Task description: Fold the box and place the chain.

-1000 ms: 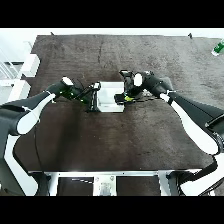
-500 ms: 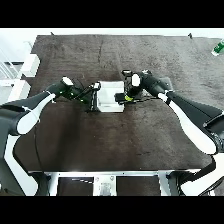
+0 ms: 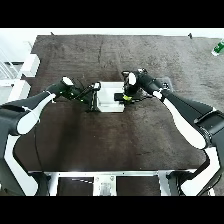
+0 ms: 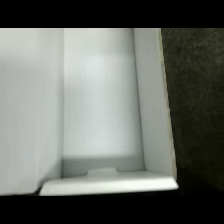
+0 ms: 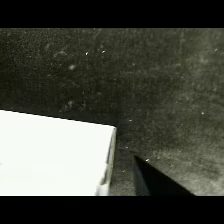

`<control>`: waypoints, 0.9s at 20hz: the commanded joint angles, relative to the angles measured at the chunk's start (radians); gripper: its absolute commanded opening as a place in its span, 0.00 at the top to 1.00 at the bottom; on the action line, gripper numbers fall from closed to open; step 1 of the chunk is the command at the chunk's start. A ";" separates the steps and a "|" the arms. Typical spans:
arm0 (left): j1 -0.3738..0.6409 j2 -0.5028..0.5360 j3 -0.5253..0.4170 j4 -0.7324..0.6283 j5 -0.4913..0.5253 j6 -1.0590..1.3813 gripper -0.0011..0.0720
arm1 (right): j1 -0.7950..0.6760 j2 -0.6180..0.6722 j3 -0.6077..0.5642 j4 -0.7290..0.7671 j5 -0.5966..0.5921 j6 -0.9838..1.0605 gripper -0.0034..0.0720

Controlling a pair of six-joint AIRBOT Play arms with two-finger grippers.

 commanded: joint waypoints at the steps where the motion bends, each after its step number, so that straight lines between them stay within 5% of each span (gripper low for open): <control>1: 0.002 0.000 0.000 0.000 0.000 0.000 0.34 | 0.007 -0.010 0.013 -0.024 0.034 0.066 0.58; 7: 0.002 0.000 0.000 0.000 0.000 0.000 0.34 | 0.027 -0.010 0.013 -0.023 0.034 0.106 0.71; 11: 0.002 0.000 0.000 0.000 0.000 0.000 0.34 | 0.028 -0.010 0.013 -0.024 0.029 0.106 0.93; 15: 0.002 0.000 0.000 0.000 0.000 0.000 0.34 | 0.028 -0.010 0.015 -0.024 0.019 0.106 0.92; 17: 0.002 0.000 0.000 0.000 0.000 0.000 0.34 | 0.028 -0.009 0.026 -0.023 0.019 0.105 0.48; 18: 0.002 0.000 0.000 0.000 0.000 0.000 0.34 | 0.028 -0.008 0.036 -0.023 0.019 0.097 0.46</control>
